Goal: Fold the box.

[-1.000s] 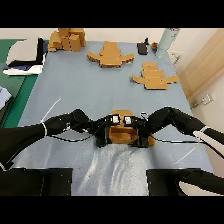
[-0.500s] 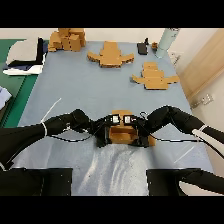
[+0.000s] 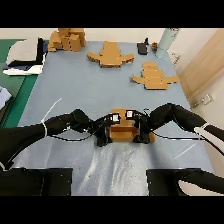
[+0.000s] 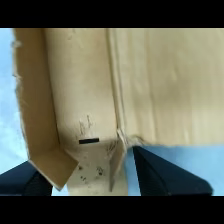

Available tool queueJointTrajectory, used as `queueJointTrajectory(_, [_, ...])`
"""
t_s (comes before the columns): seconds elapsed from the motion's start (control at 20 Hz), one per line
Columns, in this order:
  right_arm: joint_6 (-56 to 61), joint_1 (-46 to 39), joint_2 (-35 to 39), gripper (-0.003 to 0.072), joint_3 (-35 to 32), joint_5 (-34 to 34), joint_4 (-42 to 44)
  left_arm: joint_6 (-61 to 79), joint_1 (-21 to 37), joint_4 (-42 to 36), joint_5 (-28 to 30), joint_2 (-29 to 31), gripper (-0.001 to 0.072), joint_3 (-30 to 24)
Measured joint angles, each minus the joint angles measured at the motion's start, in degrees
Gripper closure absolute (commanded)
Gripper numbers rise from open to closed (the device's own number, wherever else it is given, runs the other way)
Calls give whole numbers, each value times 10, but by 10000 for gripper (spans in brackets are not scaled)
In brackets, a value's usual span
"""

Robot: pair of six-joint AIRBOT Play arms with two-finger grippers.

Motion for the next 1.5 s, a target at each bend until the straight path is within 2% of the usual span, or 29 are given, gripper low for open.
queueJointTrajectory(0.3, [23,-19,30,-34,0,-4,-4,6,0,5,-4,0,282,0])
queueJointTrajectory(0.55, [32,-21,66,-34,0,-99,-3,3,0,4,-6,0,282,0])
queueJointTrajectory(0.7, [63,-21,78,-34,0,-135,0,3,0,3,-6,0,282,0])
queueJointTrajectory(0.85, [126,-21,92,-34,0,-153,4,3,0,3,-6,0,282,0])
queueJointTrajectory(1.15, [345,-21,105,-34,0,-212,35,3,0,3,-6,0,282,0])
queueJointTrajectory(1.3, [396,-21,107,-34,0,-234,80,2,0,5,-7,2,282,0])
queueJointTrajectory(1.5, [424,-21,107,-34,0,-243,125,-26,1,58,-25,28,282,2])
